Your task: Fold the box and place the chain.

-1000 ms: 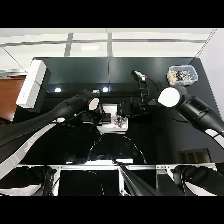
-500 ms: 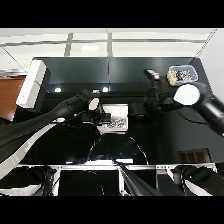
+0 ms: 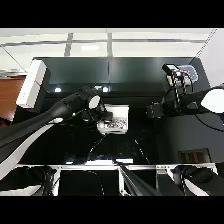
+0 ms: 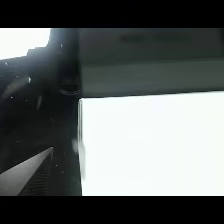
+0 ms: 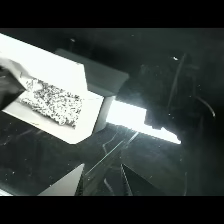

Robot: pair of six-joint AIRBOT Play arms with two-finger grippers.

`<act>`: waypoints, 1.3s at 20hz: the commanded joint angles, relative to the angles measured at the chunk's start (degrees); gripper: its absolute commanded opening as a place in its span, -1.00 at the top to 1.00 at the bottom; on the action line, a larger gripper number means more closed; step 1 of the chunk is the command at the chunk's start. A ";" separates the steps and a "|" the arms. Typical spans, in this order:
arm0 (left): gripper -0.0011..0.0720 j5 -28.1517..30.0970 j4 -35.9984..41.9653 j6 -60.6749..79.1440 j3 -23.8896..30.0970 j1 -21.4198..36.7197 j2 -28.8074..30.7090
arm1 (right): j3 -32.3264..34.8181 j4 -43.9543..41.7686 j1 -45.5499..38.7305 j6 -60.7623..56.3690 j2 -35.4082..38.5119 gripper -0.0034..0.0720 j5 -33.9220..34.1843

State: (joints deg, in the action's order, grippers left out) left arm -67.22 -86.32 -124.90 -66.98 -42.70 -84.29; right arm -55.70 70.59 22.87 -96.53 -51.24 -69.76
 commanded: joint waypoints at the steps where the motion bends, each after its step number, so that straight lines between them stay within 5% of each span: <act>1: -0.77 -3.34 -6.43 0.22 -0.76 -0.63 6.97 | 0.02 1.57 -0.13 -0.07 0.44 0.17 0.44; 4: -0.77 -8.28 -17.07 0.07 4.63 0.17 15.91 | 0.02 2.71 -0.13 -0.09 0.44 0.17 0.46; 7: -0.76 -8.13 -18.29 -0.07 17.03 9.05 25.16 | 0.02 3.65 -0.13 -0.07 0.44 0.17 0.79; 9: -0.75 -1.62 -10.45 2.19 25.64 18.99 29.44 | 0.02 3.61 -0.11 -0.09 0.44 0.17 0.96; 12: -0.74 11.43 21.99 37.42 34.27 32.26 29.51 | 0.02 3.61 -0.13 -0.09 0.44 0.17 0.96; 14: -0.74 12.50 36.96 72.63 36.06 34.60 27.69 | 0.02 3.63 -0.13 -0.09 0.42 0.17 1.05; 18: -0.99 14.16 45.35 115.56 36.00 31.56 25.35 | 0.02 3.63 -0.13 -0.09 0.39 0.17 1.03; 23: -0.99 16.65 46.66 140.85 35.54 27.04 23.12 | 0.02 3.61 -0.11 -0.11 0.37 0.17 1.03; 26: -0.99 16.57 47.87 143.03 33.09 27.06 17.49 | 0.02 3.63 -0.13 -0.09 0.37 0.17 1.11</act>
State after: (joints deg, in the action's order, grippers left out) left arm -51.37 -40.99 7.03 -32.42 -15.05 -63.02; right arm -55.68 74.24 22.76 -96.60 -50.83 -68.71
